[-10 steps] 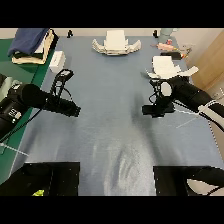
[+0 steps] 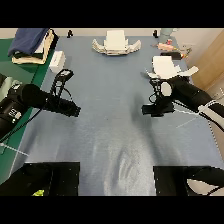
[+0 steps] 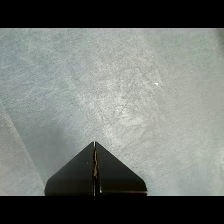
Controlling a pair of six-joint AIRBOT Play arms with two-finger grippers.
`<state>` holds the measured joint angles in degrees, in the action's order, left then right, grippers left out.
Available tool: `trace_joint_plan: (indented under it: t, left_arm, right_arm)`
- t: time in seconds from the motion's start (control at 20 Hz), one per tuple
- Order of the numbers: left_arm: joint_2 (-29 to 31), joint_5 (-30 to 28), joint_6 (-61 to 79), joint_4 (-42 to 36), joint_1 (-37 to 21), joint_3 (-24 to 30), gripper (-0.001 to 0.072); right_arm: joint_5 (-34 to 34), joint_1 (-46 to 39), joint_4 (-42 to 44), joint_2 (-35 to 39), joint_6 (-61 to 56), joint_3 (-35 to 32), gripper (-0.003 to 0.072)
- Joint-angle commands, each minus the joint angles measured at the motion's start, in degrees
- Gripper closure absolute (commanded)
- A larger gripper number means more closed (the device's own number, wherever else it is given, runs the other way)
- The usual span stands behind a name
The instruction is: Fold the box.
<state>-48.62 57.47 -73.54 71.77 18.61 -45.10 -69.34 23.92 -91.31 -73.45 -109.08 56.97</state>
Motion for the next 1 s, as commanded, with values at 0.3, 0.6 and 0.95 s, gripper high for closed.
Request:
trace_joint_plan:
  t: [0.3, 0.6, 0.95]
  left_arm:
    - [0.07, -0.42, 2.82, 0.24, -0.02, -0.02, 0.0694]
    - [0.04, -4.31, 2.82, 0.22, -0.02, -0.04, 0.0694]
    - [0.04, -8.0, 2.05, -0.22, 0.0, -0.02, 0.0694]
  right_arm:
    - [6.69, 0.0, 7.37, -0.04, -2.99, -0.02, 0.068]
    - [9.84, -8.9, 7.45, -1.03, -4.39, 6.4, 0.037]
    - [9.6, -42.93, 16.79, -19.78, 7.04, 36.09, 0.0244]
